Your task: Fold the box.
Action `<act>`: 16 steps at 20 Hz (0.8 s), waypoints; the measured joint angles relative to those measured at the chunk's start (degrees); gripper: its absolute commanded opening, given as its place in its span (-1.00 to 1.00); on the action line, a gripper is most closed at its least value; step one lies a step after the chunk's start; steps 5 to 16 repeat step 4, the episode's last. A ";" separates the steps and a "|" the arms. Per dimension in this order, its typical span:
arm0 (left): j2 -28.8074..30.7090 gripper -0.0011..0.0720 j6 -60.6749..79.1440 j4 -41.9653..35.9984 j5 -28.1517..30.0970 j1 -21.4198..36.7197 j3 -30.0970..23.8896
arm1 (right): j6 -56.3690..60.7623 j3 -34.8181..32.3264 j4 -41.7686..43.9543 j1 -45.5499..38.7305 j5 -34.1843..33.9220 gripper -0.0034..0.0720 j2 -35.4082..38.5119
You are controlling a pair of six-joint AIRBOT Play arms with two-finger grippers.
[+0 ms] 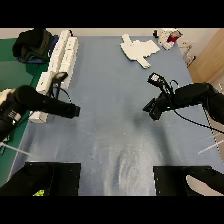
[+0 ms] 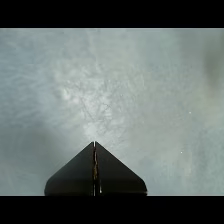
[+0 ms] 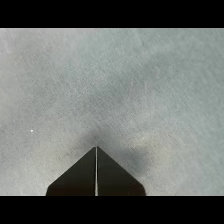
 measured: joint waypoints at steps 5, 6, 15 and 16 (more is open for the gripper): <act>1.62 -0.93 -2.21 -0.07 2.71 -5.42 -4.83 | 0.00 0.00 0.02 0.00 0.00 -0.90 0.00; 1.62 -0.93 -2.21 -0.07 2.71 -5.42 -4.83 | 0.00 0.00 0.02 0.00 0.00 -0.90 0.00; 1.62 -0.93 -2.21 -0.07 2.71 -5.42 -4.83 | 0.00 0.00 0.02 0.00 0.00 -0.90 0.00; 1.62 -0.93 -2.21 -0.07 2.71 -5.42 -4.83 | 0.00 0.00 0.02 0.00 0.00 -0.90 0.00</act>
